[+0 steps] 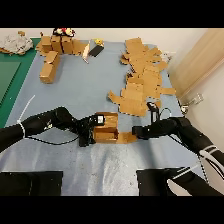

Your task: Fold the box.

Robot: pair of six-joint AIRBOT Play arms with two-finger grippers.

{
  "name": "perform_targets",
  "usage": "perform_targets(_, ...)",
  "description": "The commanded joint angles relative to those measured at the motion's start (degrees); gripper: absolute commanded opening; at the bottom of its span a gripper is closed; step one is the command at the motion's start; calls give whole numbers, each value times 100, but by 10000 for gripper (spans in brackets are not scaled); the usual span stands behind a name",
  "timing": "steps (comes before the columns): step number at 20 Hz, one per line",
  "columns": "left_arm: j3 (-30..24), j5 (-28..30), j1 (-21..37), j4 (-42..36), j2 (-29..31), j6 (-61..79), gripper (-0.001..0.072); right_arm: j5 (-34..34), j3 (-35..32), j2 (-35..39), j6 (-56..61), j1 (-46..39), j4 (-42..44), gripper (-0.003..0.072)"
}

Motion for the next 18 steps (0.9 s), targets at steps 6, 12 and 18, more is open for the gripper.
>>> perform_targets(6,2,0,2,2,2,-2,529,166,-22,-426,-216,417,859,3)
perform_targets(12,2,0,2,2,2,0,529,79,249,-125,-262,476,957,3)
perform_targets(18,2,0,2,2,2,0,529,46,450,59,-146,754,968,170)
